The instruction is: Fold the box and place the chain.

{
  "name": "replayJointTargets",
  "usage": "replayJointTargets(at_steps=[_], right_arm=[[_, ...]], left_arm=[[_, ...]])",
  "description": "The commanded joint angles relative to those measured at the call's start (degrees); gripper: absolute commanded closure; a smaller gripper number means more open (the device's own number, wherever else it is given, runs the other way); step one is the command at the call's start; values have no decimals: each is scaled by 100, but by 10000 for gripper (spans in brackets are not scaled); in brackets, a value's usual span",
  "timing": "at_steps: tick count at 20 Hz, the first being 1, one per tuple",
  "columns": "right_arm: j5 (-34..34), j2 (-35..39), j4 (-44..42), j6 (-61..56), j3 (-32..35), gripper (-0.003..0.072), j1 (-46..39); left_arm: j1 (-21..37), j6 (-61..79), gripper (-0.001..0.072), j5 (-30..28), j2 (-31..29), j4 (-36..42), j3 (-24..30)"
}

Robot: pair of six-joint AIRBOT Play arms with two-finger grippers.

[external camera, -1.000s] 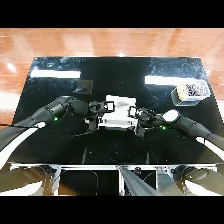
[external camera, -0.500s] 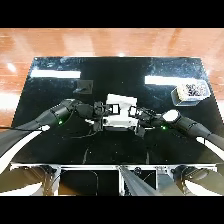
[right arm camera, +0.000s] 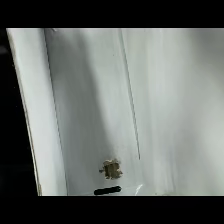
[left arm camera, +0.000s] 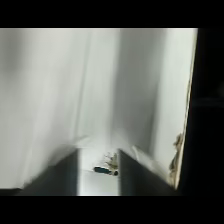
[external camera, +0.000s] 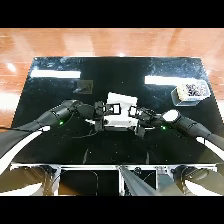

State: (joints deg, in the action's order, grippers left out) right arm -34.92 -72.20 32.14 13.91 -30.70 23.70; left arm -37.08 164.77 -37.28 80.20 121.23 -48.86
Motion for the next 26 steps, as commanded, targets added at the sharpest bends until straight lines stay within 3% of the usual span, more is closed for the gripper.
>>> replayJointTargets(at_steps=[1,3,5,6,13,17,21,26], right_arm=[[-7,-2,2,2,0,140,4],[-7,-2,4,2,0,141,4],[-7,-2,4,2,0,140,4],[-9,-2,4,2,0,141,4],[-9,-2,4,2,0,141,4],[-9,-2,4,2,0,141,4],[-22,-2,4,2,0,141,4],[-107,-2,98,20,0,141,4]], left_arm=[[-4,-63,384,28,2,-7,-4],[-2,-90,398,20,-4,-15,-7],[15,-245,613,13,-57,-44,-7],[52,-354,687,-4,-107,-66,-7],[505,-1473,689,-37,-787,-96,-4],[1121,-2404,688,-317,-1169,-101,-4],[2068,-3661,688,-1180,-1147,-98,7],[3178,-4741,688,-2789,-857,-98,9]])
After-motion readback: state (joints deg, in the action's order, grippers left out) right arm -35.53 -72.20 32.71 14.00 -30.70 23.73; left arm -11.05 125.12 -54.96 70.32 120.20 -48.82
